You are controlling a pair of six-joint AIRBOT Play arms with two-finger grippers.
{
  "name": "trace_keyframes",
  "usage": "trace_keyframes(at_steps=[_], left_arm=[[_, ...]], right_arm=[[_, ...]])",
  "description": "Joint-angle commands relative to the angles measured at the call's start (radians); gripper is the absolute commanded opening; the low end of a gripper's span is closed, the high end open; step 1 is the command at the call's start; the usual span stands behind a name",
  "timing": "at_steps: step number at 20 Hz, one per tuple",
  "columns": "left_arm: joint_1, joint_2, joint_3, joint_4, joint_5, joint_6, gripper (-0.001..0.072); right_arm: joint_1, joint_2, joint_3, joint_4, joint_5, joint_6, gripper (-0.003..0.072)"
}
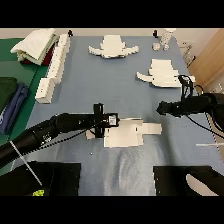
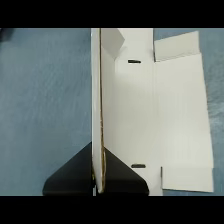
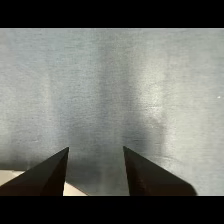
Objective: Fold the box.
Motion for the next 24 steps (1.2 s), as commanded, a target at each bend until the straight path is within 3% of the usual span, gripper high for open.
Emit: trace_keyframes(at_steps=[1,3,7,12,17,19,22,24], left_arm=[[0.011,0.009,0.007,0.077,-0.036,0.001,0.0013],[-0.005,0.010,-0.001,0.079,-0.009,0.001,0.0010],[-0.085,0.058,-0.094,0.058,0.232,-0.004,0.0010],[-0.172,0.078,-0.220,0.055,0.261,-0.029,0.0010],[-0.178,0.078,-0.234,0.040,0.247,-0.080,0.0013],[-0.153,0.078,-0.188,0.040,0.149,-0.083,0.0012],[-0.026,0.077,-0.060,0.045,-0.158,-0.126,0.0012],[0.076,0.072,0.021,0.041,-0.281,-0.132,0.0013]], right_arm=[[0.000,0.000,0.001,0.000,0.002,0.000,0.0530],[0.000,0.000,0.001,0.000,0.003,0.000,0.0531],[0.000,0.000,0.001,0.003,0.004,0.001,0.0531],[0.000,0.000,0.001,0.008,0.011,0.001,0.0530],[0.000,0.000,0.001,0.008,0.012,0.000,0.0531],[0.000,0.000,0.001,0.009,0.011,0.001,0.0531],[0.000,0.000,0.001,0.017,0.011,0.000,0.0531],[0.000,0.000,0.001,0.020,0.012,0.000,0.0530]])
